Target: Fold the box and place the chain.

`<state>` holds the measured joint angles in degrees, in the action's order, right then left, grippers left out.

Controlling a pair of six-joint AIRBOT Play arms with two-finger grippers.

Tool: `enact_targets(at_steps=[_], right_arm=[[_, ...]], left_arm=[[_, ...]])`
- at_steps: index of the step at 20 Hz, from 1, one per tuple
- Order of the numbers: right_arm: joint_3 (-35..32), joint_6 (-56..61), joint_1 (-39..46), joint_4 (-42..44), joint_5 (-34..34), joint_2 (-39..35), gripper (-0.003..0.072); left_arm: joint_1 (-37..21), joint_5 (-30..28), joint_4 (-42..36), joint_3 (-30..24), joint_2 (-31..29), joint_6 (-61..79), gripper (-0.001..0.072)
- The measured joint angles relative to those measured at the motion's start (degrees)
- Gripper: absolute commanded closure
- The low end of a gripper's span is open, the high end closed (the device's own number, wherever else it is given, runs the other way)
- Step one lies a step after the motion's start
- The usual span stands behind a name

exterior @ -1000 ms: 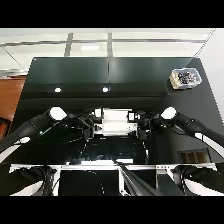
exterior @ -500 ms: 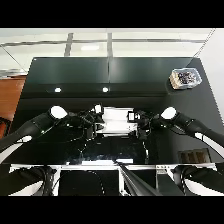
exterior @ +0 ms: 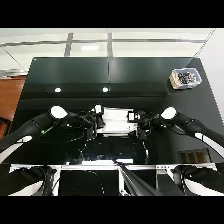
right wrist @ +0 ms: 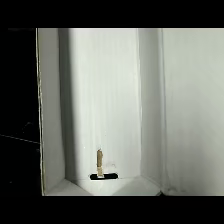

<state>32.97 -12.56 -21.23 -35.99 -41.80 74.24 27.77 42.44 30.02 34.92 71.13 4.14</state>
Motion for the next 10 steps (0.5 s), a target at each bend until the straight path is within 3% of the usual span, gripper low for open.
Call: enact_targets(at_steps=[1, 3, 5, 6, 7, 8, 10], right_arm=[[0.0, 0.0, 0.0, 0.0, 0.0, 0.0, 0.0249], [0.0, 0.0, 0.0, 0.0, 0.0, 0.0, 0.0249], [0.0, 0.0, 0.0, 0.0, 0.0, 0.0, 0.0249], [0.0, 0.0, 0.0, 0.0, 0.0, 0.0, 0.0249], [0.0, 0.0, 0.0, 0.0, 0.0, 0.0, 0.0249], [0.0, 0.0, 0.0, 0.0, 0.0, 0.0, 0.0249], [0.0, 0.0, 0.0, 0.0, 0.0, 0.0, 0.0249]], left_arm=[[0.0, 0.0, 0.0, 0.0, 0.0, 0.0, 0.0365], [0.0, -0.1, 0.4, 0.0, 0.0, 0.0, 0.0591], [0.0, 0.0, 0.5, 0.0, 0.0, 0.2, 0.0424], [0.0, 0.0, 0.7, 0.0, 0.0, 0.2, 0.0431], [0.0, 0.0, 0.8, 0.0, 0.0, 0.2, 0.0593], [0.0, 0.0, 1.1, 0.1, 0.0, 0.2, 0.0682], [-0.3, 0.1, 3.6, 0.7, -0.7, -0.1, 0.0683]])
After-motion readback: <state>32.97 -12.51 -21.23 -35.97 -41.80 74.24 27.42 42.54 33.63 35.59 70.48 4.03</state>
